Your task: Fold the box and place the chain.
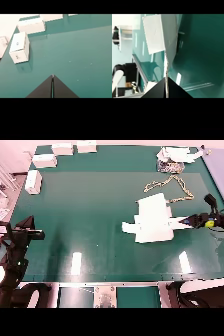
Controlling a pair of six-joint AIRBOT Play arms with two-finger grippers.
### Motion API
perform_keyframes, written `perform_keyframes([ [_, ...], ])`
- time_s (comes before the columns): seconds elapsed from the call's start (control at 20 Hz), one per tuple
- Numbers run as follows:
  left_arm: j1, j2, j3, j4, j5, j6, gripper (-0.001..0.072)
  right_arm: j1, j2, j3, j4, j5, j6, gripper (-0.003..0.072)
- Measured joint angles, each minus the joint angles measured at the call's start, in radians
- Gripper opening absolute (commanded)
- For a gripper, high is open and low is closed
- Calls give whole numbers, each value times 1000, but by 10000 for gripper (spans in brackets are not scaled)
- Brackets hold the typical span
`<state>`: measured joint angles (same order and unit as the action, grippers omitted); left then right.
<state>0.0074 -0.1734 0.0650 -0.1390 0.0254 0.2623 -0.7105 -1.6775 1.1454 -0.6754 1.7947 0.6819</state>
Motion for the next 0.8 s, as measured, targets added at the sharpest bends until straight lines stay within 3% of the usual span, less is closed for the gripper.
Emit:
perform_keyframes([
  [0.2,0,0,0,0,0,0,22,162,76,-64,66,-135,31,2],
  [0.4,0,0,0,0,0,0,22,357,123,-130,174,-344,58,1],
  [0.6,0,0,0,0,0,0,22,550,135,-152,265,-557,65,2],
  [0.8,0,0,0,0,0,0,21,681,113,-140,299,-675,48,2],
])
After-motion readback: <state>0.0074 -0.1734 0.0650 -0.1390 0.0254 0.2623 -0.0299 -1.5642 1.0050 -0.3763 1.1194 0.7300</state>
